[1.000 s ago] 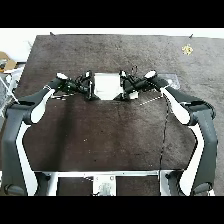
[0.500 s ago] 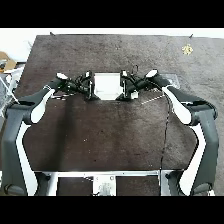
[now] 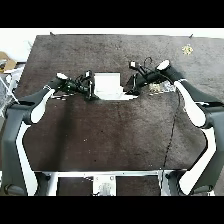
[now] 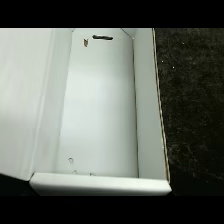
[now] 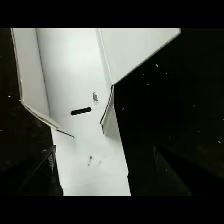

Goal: Fold the box and place the chain.

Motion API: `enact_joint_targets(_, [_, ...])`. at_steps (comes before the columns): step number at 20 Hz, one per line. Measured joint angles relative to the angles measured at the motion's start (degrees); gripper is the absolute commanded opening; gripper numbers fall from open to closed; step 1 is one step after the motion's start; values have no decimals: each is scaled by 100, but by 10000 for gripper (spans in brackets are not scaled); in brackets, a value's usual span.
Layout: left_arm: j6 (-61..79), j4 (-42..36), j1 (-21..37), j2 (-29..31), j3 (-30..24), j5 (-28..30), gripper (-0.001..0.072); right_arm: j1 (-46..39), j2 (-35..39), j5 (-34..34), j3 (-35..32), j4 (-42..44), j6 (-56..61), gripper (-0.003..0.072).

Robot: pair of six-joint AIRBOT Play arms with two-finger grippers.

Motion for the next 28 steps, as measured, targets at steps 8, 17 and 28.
enact_joint_targets(8, [-2,0,0,0,0,0,274,323,313,-216,2,1150,146,0])
enact_joint_targets(17, [-9,0,0,0,0,0,274,599,-90,-1631,-2,1388,-413,0])
enact_joint_targets(28, [-26,0,0,0,0,-7,274,568,-564,-1845,7,1351,-883,0])
